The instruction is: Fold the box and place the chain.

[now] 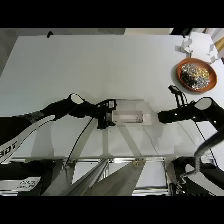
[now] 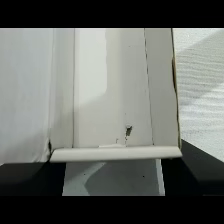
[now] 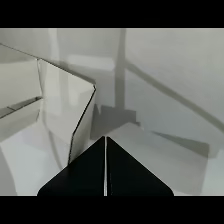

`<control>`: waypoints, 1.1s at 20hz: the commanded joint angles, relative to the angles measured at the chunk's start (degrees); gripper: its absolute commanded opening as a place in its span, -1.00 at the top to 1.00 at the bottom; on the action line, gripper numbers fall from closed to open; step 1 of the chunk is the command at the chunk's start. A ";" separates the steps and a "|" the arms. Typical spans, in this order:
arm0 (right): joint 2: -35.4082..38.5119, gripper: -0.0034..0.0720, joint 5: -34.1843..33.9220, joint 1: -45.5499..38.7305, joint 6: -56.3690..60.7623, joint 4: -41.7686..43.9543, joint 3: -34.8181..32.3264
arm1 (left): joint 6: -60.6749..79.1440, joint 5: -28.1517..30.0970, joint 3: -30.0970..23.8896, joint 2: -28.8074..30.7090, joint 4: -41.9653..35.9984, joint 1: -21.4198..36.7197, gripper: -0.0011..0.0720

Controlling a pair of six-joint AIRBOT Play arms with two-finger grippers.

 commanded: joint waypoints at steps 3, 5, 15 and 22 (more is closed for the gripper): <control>-4.33 0.89 -2.23 2.75 -4.81 6.73 0.02 | 0.00 0.00 -0.02 0.04 0.02 0.00 0.40; -4.28 0.89 -2.54 2.75 -5.57 8.22 0.02 | 0.00 0.00 -0.02 0.04 0.02 0.00 0.40; 0.09 0.27 0.26 7.26 -8.98 17.07 0.07 | 0.00 0.00 -0.02 0.04 0.02 0.00 0.40; 0.37 0.14 0.50 7.74 -4.85 13.42 0.09 | 0.00 0.00 -0.02 0.04 0.02 0.00 0.40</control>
